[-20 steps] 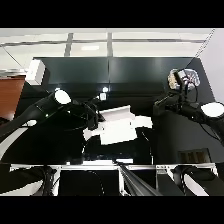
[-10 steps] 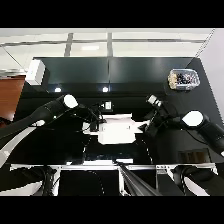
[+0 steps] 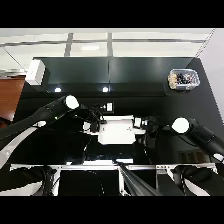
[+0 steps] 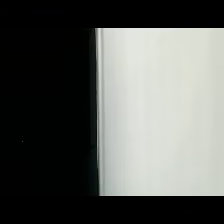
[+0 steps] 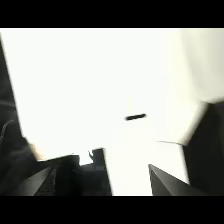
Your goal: Fold the box and place the chain.
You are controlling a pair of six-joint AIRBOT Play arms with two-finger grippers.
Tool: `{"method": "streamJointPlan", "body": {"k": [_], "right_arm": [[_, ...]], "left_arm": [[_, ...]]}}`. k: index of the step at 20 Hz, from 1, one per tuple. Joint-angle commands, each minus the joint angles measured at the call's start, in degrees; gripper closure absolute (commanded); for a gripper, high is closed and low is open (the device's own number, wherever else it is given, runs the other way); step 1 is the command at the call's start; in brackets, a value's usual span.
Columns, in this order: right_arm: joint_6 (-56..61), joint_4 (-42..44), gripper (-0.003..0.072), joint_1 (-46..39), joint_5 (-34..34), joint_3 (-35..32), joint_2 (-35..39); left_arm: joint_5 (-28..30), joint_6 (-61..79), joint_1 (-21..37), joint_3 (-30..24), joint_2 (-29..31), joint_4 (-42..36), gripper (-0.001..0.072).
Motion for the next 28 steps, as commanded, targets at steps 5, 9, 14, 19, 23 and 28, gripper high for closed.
{"method": "streamJointPlan", "body": {"k": [5,9,14,19,23,28], "right_arm": [[-11.3,13.0,-0.0015,4.6,-6.9,-3.3,-1.7],[-14.6,12.8,-0.0015,4.1,-5.7,-0.7,-1.6],[-15.4,11.8,-0.0015,-0.8,-5.7,4.0,-1.6],[-15.5,10.4,-0.0015,-1.6,-8.5,4.2,-1.6],[-15.2,11.3,-0.0015,-4.0,-5.7,4.2,-1.8],[-22.8,19.6,-0.0015,-3.8,-4.6,4.2,-5.0]], "left_arm": [[0.1,0.0,0.0,0.0,0.0,0.1,0.0685],[0.0,0.0,0.0,0.0,0.0,0.2,0.0685],[0.0,0.0,-0.1,0.0,0.0,0.2,0.0685],[-0.1,0.0,-0.1,0.0,0.0,0.2,0.0685],[-0.5,0.0,-0.1,0.0,0.0,0.2,0.0685],[-1.5,0.0,0.0,0.0,0.0,0.2,0.0685]]}}
